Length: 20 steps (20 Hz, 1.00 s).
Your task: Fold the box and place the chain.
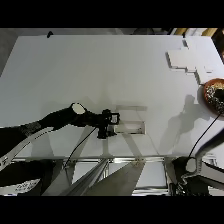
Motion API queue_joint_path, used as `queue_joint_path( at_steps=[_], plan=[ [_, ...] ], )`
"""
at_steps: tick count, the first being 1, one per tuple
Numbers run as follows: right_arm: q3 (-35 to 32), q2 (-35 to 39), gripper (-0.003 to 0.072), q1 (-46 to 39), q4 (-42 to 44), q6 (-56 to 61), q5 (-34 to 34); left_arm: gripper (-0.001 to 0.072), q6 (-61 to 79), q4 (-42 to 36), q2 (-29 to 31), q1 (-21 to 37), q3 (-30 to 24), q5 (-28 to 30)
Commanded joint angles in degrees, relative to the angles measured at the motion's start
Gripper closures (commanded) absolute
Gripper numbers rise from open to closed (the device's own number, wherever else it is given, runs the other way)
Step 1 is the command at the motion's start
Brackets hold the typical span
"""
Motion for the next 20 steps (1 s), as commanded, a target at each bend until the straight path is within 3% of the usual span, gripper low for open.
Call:
queue_joint_path(
  at_steps=[1, 18, 20],
  plan=[
    [0.02, -4.33, 0.0507, -0.57, -0.31, -2.73, -0.66, 0.0396, 0.02, 0.0, 0.04, 0.02, 0.02, 0.04],
    [0.02, -6.67, 0.0509, -0.59, -1.99, -2.82, -1.73, 0.0396, 0.02, 0.0, 0.04, 0.02, 0.02, 0.02],
    [0.02, -7.48, 0.0549, -0.59, -2.29, -2.82, -1.51, 0.0396, 0.02, 0.0, 0.04, 0.02, 0.02, 0.02]
  ],
)
